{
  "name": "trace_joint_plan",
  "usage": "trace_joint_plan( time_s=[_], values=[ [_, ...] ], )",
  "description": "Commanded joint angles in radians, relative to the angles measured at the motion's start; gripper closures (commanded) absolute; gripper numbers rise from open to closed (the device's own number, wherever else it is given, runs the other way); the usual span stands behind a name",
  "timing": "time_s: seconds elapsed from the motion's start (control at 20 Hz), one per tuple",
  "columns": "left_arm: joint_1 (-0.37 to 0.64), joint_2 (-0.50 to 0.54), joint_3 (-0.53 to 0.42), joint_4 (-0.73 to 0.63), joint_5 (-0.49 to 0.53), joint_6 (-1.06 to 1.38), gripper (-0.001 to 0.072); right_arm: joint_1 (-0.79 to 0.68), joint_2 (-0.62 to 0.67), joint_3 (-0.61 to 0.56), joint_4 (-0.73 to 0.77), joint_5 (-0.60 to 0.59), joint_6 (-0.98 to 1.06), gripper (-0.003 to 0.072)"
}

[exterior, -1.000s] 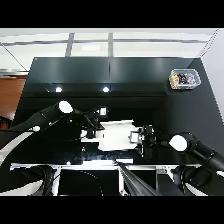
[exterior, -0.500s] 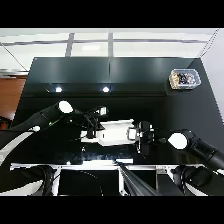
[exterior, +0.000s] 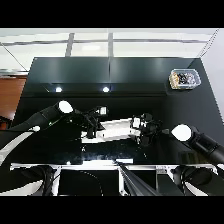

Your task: Fold the box and place the chain.

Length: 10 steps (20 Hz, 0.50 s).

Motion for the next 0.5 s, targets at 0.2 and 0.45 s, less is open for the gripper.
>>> trace_joint_plan(
  time_s=[0.2,0.45],
  values=[
    [0.0,0.002,0.0,0.0,-0.001,0.014,0.0684,-0.086,-0.053,0.003,0.156,0.024,-0.151,0.0038],
    [-0.001,0.003,0.0,0.001,0.0,0.015,0.0684,-0.097,-0.053,0.009,0.183,0.08,-0.151,0.0038]
  ],
)
